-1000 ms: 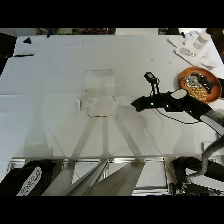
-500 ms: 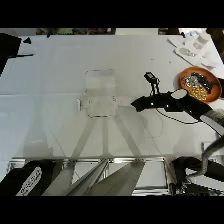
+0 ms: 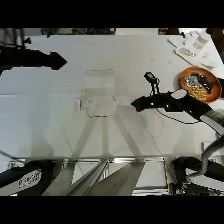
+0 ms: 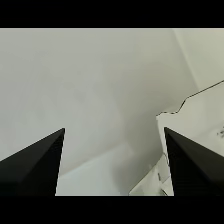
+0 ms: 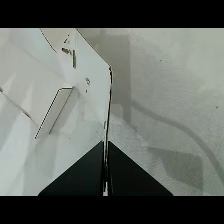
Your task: Fold the box and place the chain.
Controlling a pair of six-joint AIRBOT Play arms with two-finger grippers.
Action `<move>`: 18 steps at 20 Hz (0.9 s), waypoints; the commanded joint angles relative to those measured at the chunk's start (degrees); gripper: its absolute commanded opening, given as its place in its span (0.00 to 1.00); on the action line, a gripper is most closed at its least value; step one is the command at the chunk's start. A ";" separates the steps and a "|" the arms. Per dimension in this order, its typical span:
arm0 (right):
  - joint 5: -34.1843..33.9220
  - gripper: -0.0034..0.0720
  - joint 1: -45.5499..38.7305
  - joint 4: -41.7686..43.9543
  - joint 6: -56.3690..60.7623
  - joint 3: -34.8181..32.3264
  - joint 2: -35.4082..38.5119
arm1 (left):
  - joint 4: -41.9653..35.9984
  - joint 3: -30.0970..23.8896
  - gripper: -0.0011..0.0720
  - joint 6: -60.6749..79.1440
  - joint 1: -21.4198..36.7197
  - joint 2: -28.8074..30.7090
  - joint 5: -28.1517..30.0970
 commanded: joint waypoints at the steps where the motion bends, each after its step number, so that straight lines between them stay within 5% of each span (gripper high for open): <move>1: -0.02 0.06 0.07 0.02 0.02 -0.02 0.04 | -4.83 9.90 0.97 8.63 -3.45 -16.00 -12.79; 5: -0.02 0.06 0.07 0.02 0.02 -0.02 0.04 | -6.58 13.99 0.97 10.16 -3.74 -25.92 -19.06; 10: -0.02 0.06 0.07 0.02 0.02 -0.02 0.04 | -11.23 13.99 0.97 19.37 -4.11 -27.23 -24.70; 18: -0.02 0.06 0.07 0.02 0.02 -0.02 0.04 | -11.43 13.79 0.97 29.88 -6.95 -28.35 -24.94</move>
